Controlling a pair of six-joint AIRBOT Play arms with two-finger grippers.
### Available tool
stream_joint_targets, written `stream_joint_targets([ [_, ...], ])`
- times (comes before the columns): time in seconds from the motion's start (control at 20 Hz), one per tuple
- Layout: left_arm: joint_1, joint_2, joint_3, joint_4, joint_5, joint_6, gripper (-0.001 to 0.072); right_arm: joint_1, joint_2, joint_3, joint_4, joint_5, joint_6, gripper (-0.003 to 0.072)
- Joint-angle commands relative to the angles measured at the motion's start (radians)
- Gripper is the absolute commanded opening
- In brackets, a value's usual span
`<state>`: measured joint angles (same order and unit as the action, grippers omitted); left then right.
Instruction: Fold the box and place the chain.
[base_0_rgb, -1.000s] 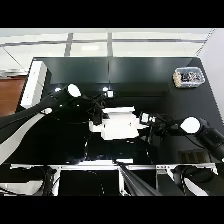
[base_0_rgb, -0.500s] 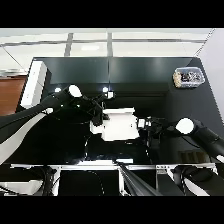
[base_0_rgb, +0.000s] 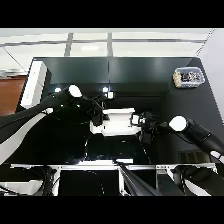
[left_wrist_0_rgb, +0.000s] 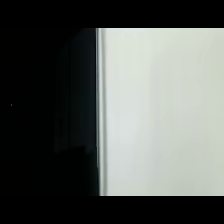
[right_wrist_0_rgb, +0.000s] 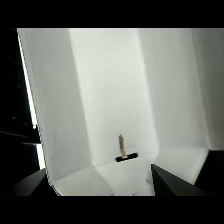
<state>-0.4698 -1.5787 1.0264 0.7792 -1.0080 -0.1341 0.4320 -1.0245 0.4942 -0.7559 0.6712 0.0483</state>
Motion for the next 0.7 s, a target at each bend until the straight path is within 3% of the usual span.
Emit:
stream_joint_targets([
  [0.0,0.0,-0.001,0.0,0.002,0.005,0.001,0.0028,0.001,-0.002,0.043,0.004,-0.024,-0.024,0.0718],
  [0.2,-0.001,-0.001,0.0,0.002,0.005,0.035,0.0027,-0.042,-0.003,0.043,0.006,-0.018,-0.035,0.0718],
  [0.4,-0.001,0.0,0.0,0.002,0.005,0.069,0.0027,-0.119,-0.01,0.043,0.152,0.06,-0.15,0.0718],
  [0.65,-0.014,0.003,0.0,0.002,0.005,0.083,0.0027,-0.121,-0.042,0.043,0.175,0.043,-0.166,0.0718],
])
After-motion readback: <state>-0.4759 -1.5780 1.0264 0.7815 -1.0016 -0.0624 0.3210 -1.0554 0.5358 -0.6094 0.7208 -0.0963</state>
